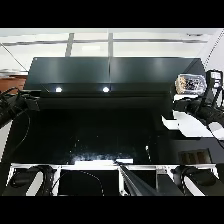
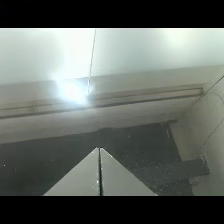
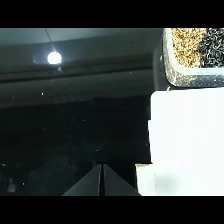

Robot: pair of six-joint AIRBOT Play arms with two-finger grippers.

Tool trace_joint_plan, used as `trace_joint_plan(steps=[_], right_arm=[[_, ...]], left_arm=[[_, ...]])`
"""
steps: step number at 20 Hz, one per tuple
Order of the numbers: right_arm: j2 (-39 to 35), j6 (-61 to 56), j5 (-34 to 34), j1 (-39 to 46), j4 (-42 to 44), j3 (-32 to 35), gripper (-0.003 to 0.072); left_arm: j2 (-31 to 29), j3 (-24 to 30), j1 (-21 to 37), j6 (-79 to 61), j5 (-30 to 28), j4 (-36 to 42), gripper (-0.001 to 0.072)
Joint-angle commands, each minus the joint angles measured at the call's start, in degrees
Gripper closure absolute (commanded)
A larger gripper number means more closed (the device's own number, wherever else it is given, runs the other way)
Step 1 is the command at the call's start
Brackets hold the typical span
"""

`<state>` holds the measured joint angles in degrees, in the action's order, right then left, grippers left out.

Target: Fold the box and place the chain.

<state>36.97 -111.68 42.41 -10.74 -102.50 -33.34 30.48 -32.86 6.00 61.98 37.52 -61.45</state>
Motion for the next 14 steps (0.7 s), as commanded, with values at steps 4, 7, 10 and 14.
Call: trace_joint_plan(steps=[4,7,10,14], right_arm=[[-0.02,-0.02,0.00,0.02,0.02,0.02,0.0645],[-0.02,-0.02,0.00,0.02,0.02,0.00,0.0645],[-0.02,-0.02,0.00,0.02,0.02,0.00,0.0645],[-0.02,-0.07,-0.74,0.02,0.44,0.00,0.0645]], left_arm=[[0.02,0.02,0.07,0.00,-0.02,0.00,0.0675],[0.02,0.02,0.07,0.00,-0.02,0.00,0.0675],[0.02,0.02,0.07,0.00,0.00,0.00,0.0675],[0.02,0.02,0.07,-0.02,0.00,0.00,0.0675]])
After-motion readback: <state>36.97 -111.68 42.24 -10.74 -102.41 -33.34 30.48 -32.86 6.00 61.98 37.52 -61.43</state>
